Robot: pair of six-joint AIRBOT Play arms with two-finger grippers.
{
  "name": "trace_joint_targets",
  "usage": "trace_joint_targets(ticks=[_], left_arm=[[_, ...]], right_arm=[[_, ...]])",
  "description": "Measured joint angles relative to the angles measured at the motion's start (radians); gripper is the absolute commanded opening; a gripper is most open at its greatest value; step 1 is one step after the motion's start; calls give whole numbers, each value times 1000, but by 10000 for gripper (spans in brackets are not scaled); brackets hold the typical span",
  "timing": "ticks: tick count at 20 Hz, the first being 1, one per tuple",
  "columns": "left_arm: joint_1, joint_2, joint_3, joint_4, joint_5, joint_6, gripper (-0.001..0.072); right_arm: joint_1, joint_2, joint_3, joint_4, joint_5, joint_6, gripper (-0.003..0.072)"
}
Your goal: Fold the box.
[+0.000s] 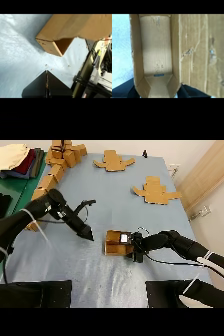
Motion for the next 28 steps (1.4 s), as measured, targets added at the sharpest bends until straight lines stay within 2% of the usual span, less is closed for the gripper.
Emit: trace_joint_targets(ticks=[4,8,10,11,12,13,17,20,28], left_arm=[[2,62,-102,-41,125,183,15],[-29,79,-131,-86,295,360,16],[-55,82,-143,-129,341,493,28],[-69,83,-153,-154,350,565,294],[-84,84,-166,-179,354,642,627],[-97,84,-183,-196,361,711,702],[-129,85,-266,-223,423,954,702],[-155,85,-311,-231,476,1045,702],[-253,85,-336,-281,588,1130,702]], right_arm=[[0,0,0,0,0,0,585],[0,0,0,0,0,0,585],[0,0,0,0,0,0,585],[0,0,0,0,0,0,585],[0,0,0,0,0,0,585],[0,0,0,0,0,0,585],[0,0,0,0,0,0,585],[0,0,0,0,0,0,585],[0,0,0,0,-2,0,585]])
